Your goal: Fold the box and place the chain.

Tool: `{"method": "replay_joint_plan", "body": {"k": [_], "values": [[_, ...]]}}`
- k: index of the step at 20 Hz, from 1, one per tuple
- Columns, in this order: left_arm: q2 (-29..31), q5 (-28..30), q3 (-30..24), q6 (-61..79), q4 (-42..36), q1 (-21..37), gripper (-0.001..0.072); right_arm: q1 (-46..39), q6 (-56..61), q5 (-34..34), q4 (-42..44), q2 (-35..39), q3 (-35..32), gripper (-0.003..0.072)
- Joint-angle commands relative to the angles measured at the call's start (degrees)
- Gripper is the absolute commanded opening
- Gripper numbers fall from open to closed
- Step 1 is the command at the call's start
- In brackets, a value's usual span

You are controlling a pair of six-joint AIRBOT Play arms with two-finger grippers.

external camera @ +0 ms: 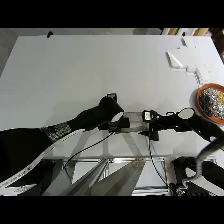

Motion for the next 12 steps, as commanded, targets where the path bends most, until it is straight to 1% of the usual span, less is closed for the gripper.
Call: {"method": "replay_joint_plan", "body": {"k": [1, 2, 3, 7, 9, 12], "values": [[0.0, -1.8, 0.1, 0.7, 1.2, 0.0, 0.0044, 0.0, 0.0, 0.1, 0.0, 0.0, 0.0, 0.0397], [0.0, -2.0, 0.5, 1.8, 1.0, 0.0, 0.0196, 0.0, 0.0, 0.1, 0.0, 0.0, 0.0, 0.0397], [0.0, -2.1, 1.1, 2.2, 1.1, 0.0, 0.0286, 0.0, 0.0, 0.1, 0.0, 0.0, 0.0, 0.0397], [0.0, -2.4, 4.9, 2.9, 1.5, 0.9, 0.0280, 0.0, 0.0, 0.1, 0.0, 0.0, 0.0, 0.0397], [-0.3, -2.9, 5.0, 2.7, 1.5, 0.9, 0.0273, 0.0, 0.0, 0.1, 0.0, 0.0, 0.0, 0.0397], [-2.6, -6.4, 5.0, 2.6, 1.4, 0.3, 0.0273, 0.0, 0.0, 0.1, 0.0, 0.0, 0.0, 0.0397]]}}
